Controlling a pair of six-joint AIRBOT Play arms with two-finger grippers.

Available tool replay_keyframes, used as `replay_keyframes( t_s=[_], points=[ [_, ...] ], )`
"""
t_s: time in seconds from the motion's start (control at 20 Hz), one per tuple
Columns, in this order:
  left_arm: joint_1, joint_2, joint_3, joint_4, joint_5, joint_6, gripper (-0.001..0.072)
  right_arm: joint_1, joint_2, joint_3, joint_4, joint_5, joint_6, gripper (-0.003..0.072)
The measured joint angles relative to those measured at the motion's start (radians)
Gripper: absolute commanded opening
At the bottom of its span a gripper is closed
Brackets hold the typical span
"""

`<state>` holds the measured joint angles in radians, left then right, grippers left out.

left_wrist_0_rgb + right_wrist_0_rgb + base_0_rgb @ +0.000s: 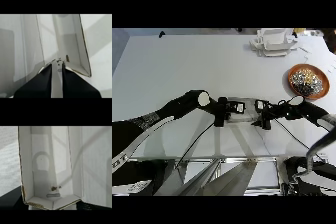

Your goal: Fold the box and place the chain.

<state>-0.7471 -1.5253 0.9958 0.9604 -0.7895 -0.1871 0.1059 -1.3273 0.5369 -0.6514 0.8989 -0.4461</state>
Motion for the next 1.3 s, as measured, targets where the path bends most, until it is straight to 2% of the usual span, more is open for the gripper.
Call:
replay_keyframes(
  t_s=[0.05, 0.1, 0.15, 0.2, 0.35, 0.4, 0.45, 0.5, 0.55, 0.6, 0.8, 1.0, 1.15, 1.3],
  points=[
    [-0.002, -0.002, 0.000, -0.003, 0.005, 0.000, 0.0170, 0.000, 0.000, 0.000, 0.000, 0.000, 0.000, 0.0339],
    [-0.004, -0.003, 0.000, -0.006, 0.009, 0.000, 0.0258, 0.000, 0.000, 0.000, 0.000, 0.000, 0.000, 0.0339],
    [-0.006, -0.004, 0.000, -0.009, 0.012, -0.002, 0.0393, 0.000, 0.000, 0.000, 0.000, 0.000, 0.000, 0.0339],
    [-0.008, -0.004, 0.000, -0.010, 0.013, -0.003, 0.0444, 0.000, 0.000, 0.000, 0.000, 0.000, 0.000, 0.0339],
    [-0.014, -0.005, 0.000, -0.010, 0.015, -0.008, 0.0439, 0.000, 0.000, 0.000, 0.000, 0.000, 0.000, 0.0339],
    [-0.015, -0.005, 0.000, -0.010, 0.015, -0.014, 0.0433, 0.000, 0.000, 0.000, 0.000, 0.000, 0.000, 0.0339],
    [-0.016, -0.003, 0.000, -0.008, 0.014, -0.026, 0.0344, 0.000, 0.000, 0.000, 0.000, 0.000, -0.001, 0.0339],
    [-0.017, 0.002, 0.000, -0.005, 0.007, -0.043, 0.0209, 0.000, 0.000, 0.000, 0.000, 0.000, -0.002, 0.0339],
    [-0.017, 0.013, 0.000, 0.000, -0.016, -0.069, 0.0042, 0.000, 0.000, 0.000, 0.000, 0.000, -0.003, 0.0339],
    [-0.014, 0.028, 0.000, 0.008, -0.043, -0.097, 0.0007, 0.000, 0.000, 0.000, 0.000, 0.000, -0.003, 0.0339],
    [0.012, 0.126, 0.000, 0.083, -0.187, -0.297, 0.0004, 0.000, 0.000, 0.000, 0.000, 0.000, -0.002, 0.0339],
    [0.073, 0.235, -0.001, 0.190, -0.298, -0.652, 0.0004, 0.000, 0.000, 0.000, 0.000, 0.000, -0.001, 0.0339],
    [0.133, 0.263, -0.021, 0.243, -0.307, -0.938, 0.0005, 0.000, 0.000, 0.000, 0.000, 0.000, 0.000, 0.0339],
    [0.180, 0.235, -0.059, 0.243, -0.262, -1.141, 0.0010, 0.000, 0.000, 0.000, 0.000, 0.000, 0.000, 0.0339]
  ],
)
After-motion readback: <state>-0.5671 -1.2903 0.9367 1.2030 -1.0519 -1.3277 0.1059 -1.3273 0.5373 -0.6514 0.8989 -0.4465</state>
